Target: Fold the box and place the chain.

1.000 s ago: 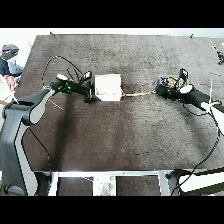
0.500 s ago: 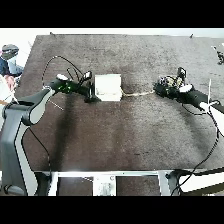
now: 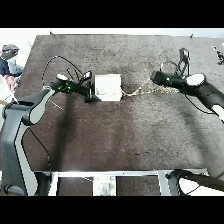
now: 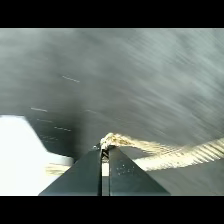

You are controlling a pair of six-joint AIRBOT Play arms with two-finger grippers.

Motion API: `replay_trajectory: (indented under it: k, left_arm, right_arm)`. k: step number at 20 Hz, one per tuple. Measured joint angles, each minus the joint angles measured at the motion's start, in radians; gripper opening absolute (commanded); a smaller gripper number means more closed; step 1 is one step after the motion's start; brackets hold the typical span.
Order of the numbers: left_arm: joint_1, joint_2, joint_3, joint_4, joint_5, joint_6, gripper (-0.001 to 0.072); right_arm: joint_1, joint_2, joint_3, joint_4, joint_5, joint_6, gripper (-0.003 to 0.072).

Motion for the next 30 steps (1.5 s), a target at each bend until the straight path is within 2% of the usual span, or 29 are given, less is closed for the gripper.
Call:
replay_trajectory:
  k: [3,7,16,17,18,19,24,30]
  left_arm:
    - [0.0,0.0,0.0,0.0,0.0,0.0,0.0415]
    - [0.0,0.0,0.0,0.0,0.0,0.0,0.0415]
    - [0.0,0.0,0.0,0.0,0.0,0.0,0.0414]
    - [0.0,0.0,0.0,0.0,0.0,0.0,0.0415]
    - [0.0,0.0,0.0,0.0,0.0,0.0,0.0415]
    - [0.0,0.0,0.0,0.0,0.0,0.0,0.0415]
    - [0.0,0.0,0.0,0.0,0.0,0.0,0.0415]
    - [0.0,0.0,0.0,0.0,0.0,0.0,0.0414]
  right_arm:
    - [0.115,0.072,0.066,0.001,-0.057,-0.031,0.0014]
    - [0.253,0.078,0.148,0.0,-0.123,-0.066,0.0014]
    - [0.409,-0.132,0.184,0.001,-0.163,-0.076,0.0015]
    - [0.416,-0.157,0.184,0.002,-0.162,-0.074,0.0091]
    - [0.419,-0.181,0.184,0.003,-0.162,-0.063,0.0269]
    - [0.419,-0.199,0.185,0.002,-0.163,-0.056,0.0306]
    - [0.33,-0.208,0.159,-0.039,-0.116,-0.032,0.0306]
    - [0.05,-0.082,-0.053,-0.06,-0.066,0.039,0.0307]
